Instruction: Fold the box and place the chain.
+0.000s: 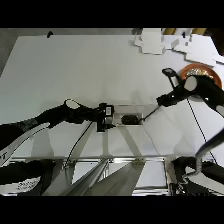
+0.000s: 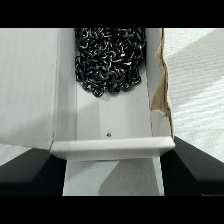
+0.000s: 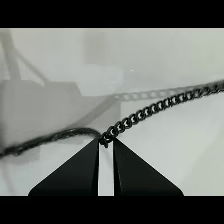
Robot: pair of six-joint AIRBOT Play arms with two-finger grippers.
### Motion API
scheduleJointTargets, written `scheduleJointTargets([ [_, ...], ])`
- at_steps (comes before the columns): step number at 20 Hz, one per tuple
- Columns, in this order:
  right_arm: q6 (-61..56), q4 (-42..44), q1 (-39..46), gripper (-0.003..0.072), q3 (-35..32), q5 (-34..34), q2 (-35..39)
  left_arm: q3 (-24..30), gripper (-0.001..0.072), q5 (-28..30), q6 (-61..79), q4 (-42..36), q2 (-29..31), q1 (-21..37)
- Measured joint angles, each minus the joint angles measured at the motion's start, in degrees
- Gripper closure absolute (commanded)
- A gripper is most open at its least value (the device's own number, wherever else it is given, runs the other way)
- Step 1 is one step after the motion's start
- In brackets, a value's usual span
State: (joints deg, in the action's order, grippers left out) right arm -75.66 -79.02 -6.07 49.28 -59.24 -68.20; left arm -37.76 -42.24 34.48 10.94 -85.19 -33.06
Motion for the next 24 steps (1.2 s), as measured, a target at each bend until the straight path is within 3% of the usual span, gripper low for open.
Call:
scheduleJointTargets([
  [6,6.91,12.63,0.00,0.0671,0.00,-4.90,20.31,0.00,0.0497,0.00,-0.02,0.00,0.00,0.00],
  [10,8.94,18.38,0.00,0.0671,0.00,-9.70,29.31,0.00,0.0497,0.00,-0.02,0.00,0.00,0.00],
  [17,12.76,31.67,-4.37,0.0671,0.00,-13.00,34.25,0.00,0.0497,0.00,-0.02,0.00,0.00,0.00],
  [24,14.45,34.45,-12.59,0.0671,0.00,-1.22,34.18,0.00,0.0497,0.00,-0.02,0.00,0.00,0.00],
])
